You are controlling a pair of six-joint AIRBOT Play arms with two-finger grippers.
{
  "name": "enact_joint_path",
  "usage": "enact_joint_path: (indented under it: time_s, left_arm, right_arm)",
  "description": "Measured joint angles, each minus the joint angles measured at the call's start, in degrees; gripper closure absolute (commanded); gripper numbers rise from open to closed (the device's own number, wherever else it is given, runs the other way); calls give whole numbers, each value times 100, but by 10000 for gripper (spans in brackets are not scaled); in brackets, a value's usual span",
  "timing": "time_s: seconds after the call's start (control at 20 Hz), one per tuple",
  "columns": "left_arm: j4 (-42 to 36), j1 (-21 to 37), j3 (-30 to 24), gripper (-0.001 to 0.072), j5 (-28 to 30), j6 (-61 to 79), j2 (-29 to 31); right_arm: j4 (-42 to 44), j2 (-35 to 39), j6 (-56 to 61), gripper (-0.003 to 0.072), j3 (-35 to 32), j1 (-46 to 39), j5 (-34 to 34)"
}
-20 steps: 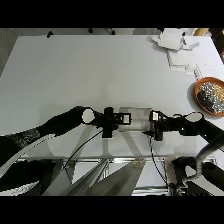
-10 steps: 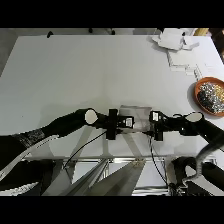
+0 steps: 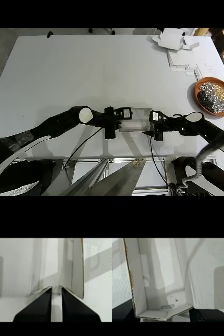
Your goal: Fold the box and place the chain.
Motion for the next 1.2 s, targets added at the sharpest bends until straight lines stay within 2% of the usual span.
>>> enact_joint_path:
  time_s: [0.1, 0.35, 0.5, 0.65, 0.95, 1.2]
  left_arm:
    - [472, 170, 0, 705, -310, -1255, 345]
    - [1296, 697, -11, 705, -782, -4015, 918]
    - [1462, 955, -103, 705, -826, -5335, 929]
    - [1360, 1067, -284, 705, -785, -6358, 667]
    - [682, 951, -444, 701, -767, -7058, -22]
    - [162, 800, -463, 701, -813, -6942, -48]
  right_arm:
    - [0, 0, 0, 362, 0, 0, 0]
    - [0, 0, 0, 362, 0, 0, 0]
    - [0, 0, 0, 362, 0, 0, 0]
    - [0, 0, 0, 362, 0, 0, 0]
    - [0, 0, -2, 362, 0, 0, 0]
    - [-2, 0, -2, 362, 0, 0, 0]
